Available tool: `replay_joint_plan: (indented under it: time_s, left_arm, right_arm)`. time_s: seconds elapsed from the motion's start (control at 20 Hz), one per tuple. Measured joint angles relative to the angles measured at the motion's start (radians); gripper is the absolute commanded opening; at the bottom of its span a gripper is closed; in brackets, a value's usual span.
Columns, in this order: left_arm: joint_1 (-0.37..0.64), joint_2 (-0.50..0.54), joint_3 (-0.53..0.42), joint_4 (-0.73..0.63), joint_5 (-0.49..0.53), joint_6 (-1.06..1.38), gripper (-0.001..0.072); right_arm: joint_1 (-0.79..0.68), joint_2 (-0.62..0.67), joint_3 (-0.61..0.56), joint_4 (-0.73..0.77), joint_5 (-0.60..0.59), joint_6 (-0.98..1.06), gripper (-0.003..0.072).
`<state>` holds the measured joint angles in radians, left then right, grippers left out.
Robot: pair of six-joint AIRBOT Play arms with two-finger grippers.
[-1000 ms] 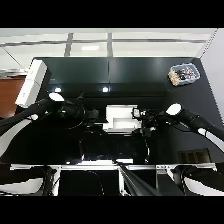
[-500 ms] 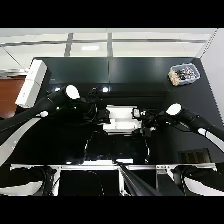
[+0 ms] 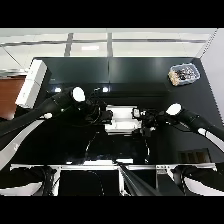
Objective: Fold the box and place the chain.
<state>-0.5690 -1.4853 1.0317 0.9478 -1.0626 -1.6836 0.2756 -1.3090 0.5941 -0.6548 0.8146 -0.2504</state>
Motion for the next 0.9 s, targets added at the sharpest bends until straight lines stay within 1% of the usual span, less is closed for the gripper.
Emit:
replay_joint_plan:
  time_s: [0.35, 0.5, 0.65, 0.75, 0.9]
  left_arm:
    - [-0.028, -0.001, 0.006, 0.004, 0.015, -0.020, 0.0424]
    - [-0.059, -0.001, 0.029, 0.067, 0.011, -0.072, 0.0405]
    - [-0.092, -0.002, 0.056, 0.154, 0.006, -0.141, 0.0404]
    - [-0.109, -0.007, 0.064, 0.200, 0.003, -0.183, 0.0348]
    - [-0.122, -0.025, 0.071, 0.248, -0.016, -0.232, 0.0346]
  right_arm:
    - [0.000, 0.000, 0.000, 0.000, 0.000, 0.000, 0.0107]
    - [0.000, 0.000, 0.000, 0.000, 0.000, 0.000, 0.0107]
    - [0.000, 0.000, 0.000, 0.000, 0.000, 0.000, 0.0107]
    - [0.000, 0.000, 0.000, 0.000, 0.000, 0.000, 0.0107]
    - [0.000, 0.000, 0.000, 0.000, 0.000, 0.000, 0.0107]
